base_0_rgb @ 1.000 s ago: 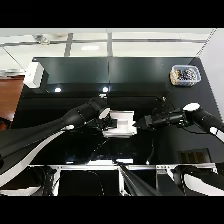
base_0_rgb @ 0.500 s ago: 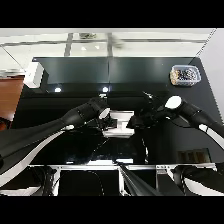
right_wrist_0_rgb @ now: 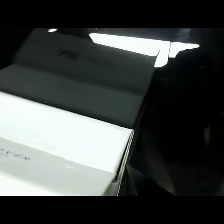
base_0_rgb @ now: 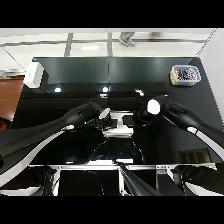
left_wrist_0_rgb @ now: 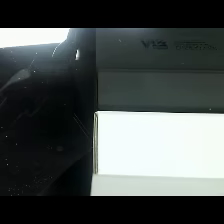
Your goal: Fold the box and place the chain.
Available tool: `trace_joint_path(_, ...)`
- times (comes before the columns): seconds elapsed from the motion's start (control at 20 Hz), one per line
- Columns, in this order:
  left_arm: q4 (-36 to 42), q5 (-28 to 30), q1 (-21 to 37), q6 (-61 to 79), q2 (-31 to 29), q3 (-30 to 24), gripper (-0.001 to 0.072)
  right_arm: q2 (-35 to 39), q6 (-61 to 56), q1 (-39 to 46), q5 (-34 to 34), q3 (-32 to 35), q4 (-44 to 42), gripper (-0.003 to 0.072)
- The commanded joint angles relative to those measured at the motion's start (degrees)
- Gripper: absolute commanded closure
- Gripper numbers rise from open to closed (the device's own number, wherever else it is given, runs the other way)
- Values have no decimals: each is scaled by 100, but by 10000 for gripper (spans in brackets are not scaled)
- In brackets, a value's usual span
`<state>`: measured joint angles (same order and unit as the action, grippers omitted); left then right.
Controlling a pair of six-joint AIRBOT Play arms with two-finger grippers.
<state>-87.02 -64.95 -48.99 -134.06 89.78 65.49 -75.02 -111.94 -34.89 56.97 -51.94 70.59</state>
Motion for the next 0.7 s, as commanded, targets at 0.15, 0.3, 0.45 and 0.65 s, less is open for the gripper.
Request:
trace_joint_path(0.15,-33,-7,7,15,-2,4,680,-254,-1676,-675,326,-247,1270,380)
trace_joint_path(0.3,-31,-26,7,17,-2,4,679,-317,-2267,-885,382,-254,1711,380)
trace_joint_path(0.45,-31,-33,4,15,-2,4,680,-413,-2293,-896,387,-258,1646,380)
trace_joint_path(0.65,-31,-33,4,17,-2,4,680,-424,-2435,-892,433,-258,1639,580)
